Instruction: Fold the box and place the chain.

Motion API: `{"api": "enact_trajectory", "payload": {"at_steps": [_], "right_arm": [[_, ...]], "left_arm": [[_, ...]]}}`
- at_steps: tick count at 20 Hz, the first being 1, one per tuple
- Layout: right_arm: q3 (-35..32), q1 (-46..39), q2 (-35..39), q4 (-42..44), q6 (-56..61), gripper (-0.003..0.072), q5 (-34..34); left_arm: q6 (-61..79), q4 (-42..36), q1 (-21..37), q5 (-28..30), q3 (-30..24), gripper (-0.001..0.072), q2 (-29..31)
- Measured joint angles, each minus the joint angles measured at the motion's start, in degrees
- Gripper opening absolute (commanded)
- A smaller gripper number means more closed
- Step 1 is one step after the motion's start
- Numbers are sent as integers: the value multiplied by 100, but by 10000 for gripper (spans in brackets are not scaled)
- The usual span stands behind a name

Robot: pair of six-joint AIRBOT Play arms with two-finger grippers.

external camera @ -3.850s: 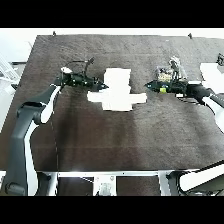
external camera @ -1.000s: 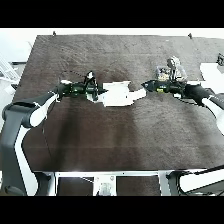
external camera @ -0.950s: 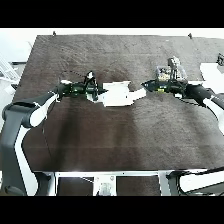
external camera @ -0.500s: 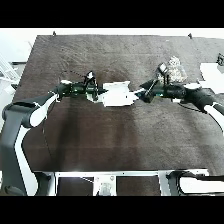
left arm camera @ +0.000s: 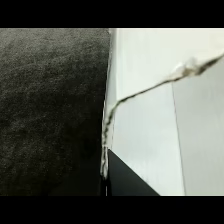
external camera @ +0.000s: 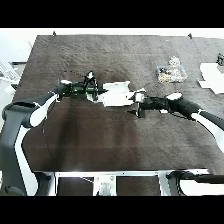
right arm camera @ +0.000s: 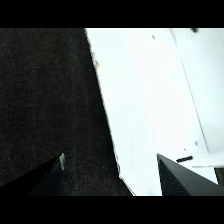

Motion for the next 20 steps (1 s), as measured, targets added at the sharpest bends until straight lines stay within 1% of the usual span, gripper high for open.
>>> {"api": "enact_trajectory", "payload": {"at_steps": [3, 6, 11, 17, 20], "right_arm": [[-31, 111, -48, 31, -175, 686, -304], [-39, 120, -79, 573, -240, 686, -715], [-24, 70, -164, 1128, -291, 685, -999], [334, -17, -323, 1292, -313, 686, -1027], [627, -140, -461, 1303, -315, 686, -702]], "left_arm": [[0, -2, 0, 0, 0, 21, 0], [-9, -2, 0, -2, 0, 21, 0], [-57, -2, 0, -4, 0, 21, 0], [-76, -2, 0, -4, 0, 21, 0], [-81, 0, 0, -4, 0, 21, 0]]}}
